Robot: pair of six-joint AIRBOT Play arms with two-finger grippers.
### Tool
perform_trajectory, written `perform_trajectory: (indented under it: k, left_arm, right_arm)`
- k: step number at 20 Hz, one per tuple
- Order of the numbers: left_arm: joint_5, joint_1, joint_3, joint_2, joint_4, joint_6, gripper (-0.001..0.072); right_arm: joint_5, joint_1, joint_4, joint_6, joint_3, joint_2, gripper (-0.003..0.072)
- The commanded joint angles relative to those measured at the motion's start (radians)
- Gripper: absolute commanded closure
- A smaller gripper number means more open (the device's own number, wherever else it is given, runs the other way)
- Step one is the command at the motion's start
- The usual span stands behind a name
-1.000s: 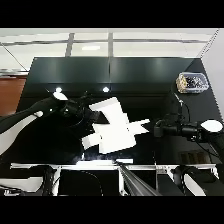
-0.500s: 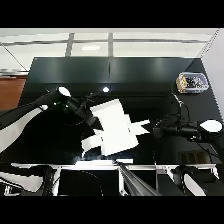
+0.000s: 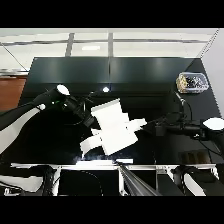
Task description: Fold the box and place the chain.
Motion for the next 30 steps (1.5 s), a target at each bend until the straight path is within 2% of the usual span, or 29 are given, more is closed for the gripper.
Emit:
perform_trajectory:
  k: [1, 4, 5, 6, 10, 13, 15, 17, 19, 22, 28, 30]
  left_arm:
    - [0.125, -0.052, -0.023, 0.13, 0.061, -0.013, 0.0689]
    - [0.425, -0.157, -0.118, 0.312, 0.084, 0.268, 0.0684]
    - [0.49, -0.18, -0.139, 0.34, 0.113, 0.425, 0.0684]
    - [0.511, -0.195, -0.144, 0.347, 0.138, 0.533, 0.0684]
    - [0.497, -0.207, -0.158, 0.3, 0.08, 0.549, 0.0684]
    - [0.494, -0.227, -0.162, 0.231, 0.08, 0.55, 0.0684]
    - [0.5, -0.24, -0.162, 0.196, 0.081, 0.549, 0.0684]
    - [0.503, -0.253, -0.162, 0.17, 0.113, 0.549, 0.0685]
    - [0.497, -0.257, -0.158, 0.169, 0.115, 0.548, 0.0684]
    - [0.499, -0.257, -0.157, 0.17, 0.115, 0.544, 0.0684]
    - [0.501, -0.257, -0.156, 0.171, 0.118, 0.524, 0.0684]
    - [0.502, -0.259, -0.138, 0.171, 0.182, 0.423, 0.0684]
  right_arm:
    - [0.105, -0.081, -0.108, 0.023, 0.078, 0.0, 0.0032]
    - [0.113, -0.137, -0.113, 0.021, 0.112, 0.0, 0.0032]
    - [0.094, -0.146, -0.12, 0.019, 0.112, 0.0, 0.0032]
    - [0.067, -0.145, -0.129, 0.018, 0.112, 0.0, 0.0033]
    - [0.021, -0.119, -0.137, -0.092, 0.112, 0.0, 0.0033]
    - [0.002, 0.005, -0.169, -0.258, 0.112, 0.0, 0.0033]
    - [-0.053, 0.093, -0.184, -0.285, 0.111, 0.0, 0.0033]
    - [-0.076, 0.182, -0.26, -0.285, 0.111, 0.0, 0.0033]
    - [-0.077, 0.259, -0.367, -0.285, 0.109, 0.0, 0.0033]
    - [-0.103, 0.332, -0.436, -0.296, 0.071, 0.0, 0.0033]
    - [-0.124, 0.446, -0.45, -0.375, -0.008, 0.0, 0.0033]
    - [-0.147, 0.473, -0.451, -0.377, -0.01, 0.0, 0.0033]
